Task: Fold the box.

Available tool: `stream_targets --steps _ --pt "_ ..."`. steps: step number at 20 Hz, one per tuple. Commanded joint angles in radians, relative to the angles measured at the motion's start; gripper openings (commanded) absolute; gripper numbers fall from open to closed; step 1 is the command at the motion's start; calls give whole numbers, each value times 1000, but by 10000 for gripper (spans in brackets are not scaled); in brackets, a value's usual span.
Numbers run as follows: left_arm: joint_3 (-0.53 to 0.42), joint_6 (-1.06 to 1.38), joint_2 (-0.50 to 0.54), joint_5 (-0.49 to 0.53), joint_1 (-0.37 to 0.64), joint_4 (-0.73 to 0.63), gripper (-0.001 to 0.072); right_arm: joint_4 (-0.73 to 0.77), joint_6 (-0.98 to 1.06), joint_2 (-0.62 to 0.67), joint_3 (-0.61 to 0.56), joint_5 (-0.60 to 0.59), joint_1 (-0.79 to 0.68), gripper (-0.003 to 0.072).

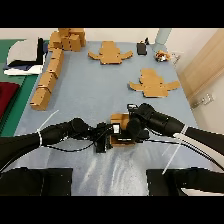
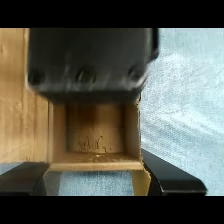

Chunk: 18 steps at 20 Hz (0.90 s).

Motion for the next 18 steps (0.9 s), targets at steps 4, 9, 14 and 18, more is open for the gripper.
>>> stream_targets --steps 4,9,14,18 --pt "1 0 0 0 0 0 392 -103 58 -43 16 -10 8 257" --pt "1 0 0 0 0 0 392 -123 58 -44 16 -29 11 2" --pt "1 0 0 0 0 0 391 -125 47 -44 16 -52 11 260" --pt "1 0 0 0 0 0 392 -116 47 -43 16 -53 11 386"
